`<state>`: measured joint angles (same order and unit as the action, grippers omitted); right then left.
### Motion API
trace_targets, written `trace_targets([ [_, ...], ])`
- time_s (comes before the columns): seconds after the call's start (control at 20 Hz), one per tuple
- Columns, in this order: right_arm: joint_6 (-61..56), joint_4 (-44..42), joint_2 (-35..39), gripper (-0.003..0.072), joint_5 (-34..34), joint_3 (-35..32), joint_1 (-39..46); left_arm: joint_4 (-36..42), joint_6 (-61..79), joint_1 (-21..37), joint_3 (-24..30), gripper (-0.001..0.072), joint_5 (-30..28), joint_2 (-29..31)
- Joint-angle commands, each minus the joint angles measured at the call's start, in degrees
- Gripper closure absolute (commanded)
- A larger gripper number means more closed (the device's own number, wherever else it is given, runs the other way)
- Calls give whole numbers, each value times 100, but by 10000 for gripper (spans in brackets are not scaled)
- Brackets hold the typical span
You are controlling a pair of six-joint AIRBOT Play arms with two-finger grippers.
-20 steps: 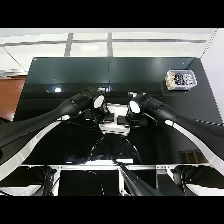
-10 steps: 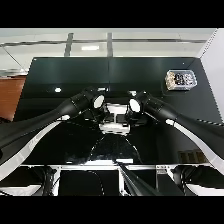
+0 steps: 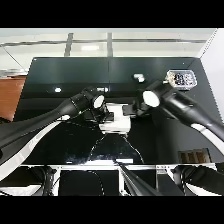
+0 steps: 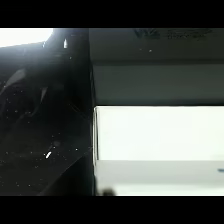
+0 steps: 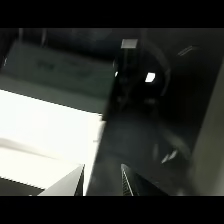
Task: Fold the box and place the chain.
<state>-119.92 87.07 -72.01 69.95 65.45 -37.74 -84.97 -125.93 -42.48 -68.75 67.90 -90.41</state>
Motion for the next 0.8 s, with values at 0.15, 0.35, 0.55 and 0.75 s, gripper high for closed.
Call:
trace_targets([
  [0.15, 304, 2752, 822, 415, 122, 7, 964, -177, -402, -7, -4, 684, -13, -2],
  [0.35, 258, 2363, 509, -34, -1226, -195, 2463, -175, -396, -7, -4, 683, 11, -2],
  [0.55, 256, 299, -516, -34, -1687, 337, 3901, -175, -393, -7, -4, 683, -22, -2],
  [0.75, -315, -800, -1838, -34, -1322, 1687, 4546, -175, -393, -4, -4, 683, -9, -2],
])
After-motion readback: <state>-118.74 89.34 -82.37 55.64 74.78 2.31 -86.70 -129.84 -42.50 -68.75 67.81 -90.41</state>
